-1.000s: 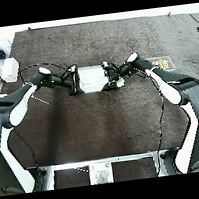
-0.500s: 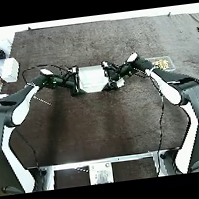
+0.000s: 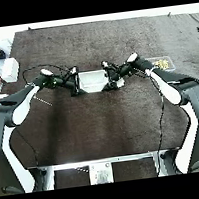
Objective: Fold the box and place the chain.
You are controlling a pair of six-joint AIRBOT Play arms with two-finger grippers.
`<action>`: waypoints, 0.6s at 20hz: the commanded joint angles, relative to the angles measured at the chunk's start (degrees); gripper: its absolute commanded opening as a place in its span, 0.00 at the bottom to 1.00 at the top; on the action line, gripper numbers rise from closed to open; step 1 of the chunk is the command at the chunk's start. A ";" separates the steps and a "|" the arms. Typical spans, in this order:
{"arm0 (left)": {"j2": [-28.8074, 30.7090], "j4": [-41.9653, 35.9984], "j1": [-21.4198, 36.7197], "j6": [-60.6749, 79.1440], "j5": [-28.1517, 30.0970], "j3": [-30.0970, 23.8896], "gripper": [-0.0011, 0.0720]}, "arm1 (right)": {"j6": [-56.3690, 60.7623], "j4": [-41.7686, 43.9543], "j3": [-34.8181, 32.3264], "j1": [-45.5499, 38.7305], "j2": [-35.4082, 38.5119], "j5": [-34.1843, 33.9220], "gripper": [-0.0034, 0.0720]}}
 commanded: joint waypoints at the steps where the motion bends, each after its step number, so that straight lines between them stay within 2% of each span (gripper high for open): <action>1: -0.11 0.35 -0.04 0.07 0.28 -0.02 0.83 | -0.02 0.07 0.02 0.04 -0.04 -0.11 0.60; 2: -0.11 0.35 -0.04 0.09 0.31 -0.02 0.83 | -0.02 0.07 0.02 0.04 -0.04 -0.11 0.60; 3: -0.11 0.39 -0.04 0.07 0.28 -0.02 0.64 | -0.02 0.07 0.02 0.04 -0.04 -0.11 0.60; 4: -0.11 0.39 -0.04 0.09 0.37 -0.02 0.58 | -0.02 0.07 0.02 0.04 -0.04 -0.11 0.60; 12: -0.11 0.09 -0.04 0.09 0.33 -0.02 0.58 | -0.02 0.07 0.02 0.04 -0.04 -0.11 0.60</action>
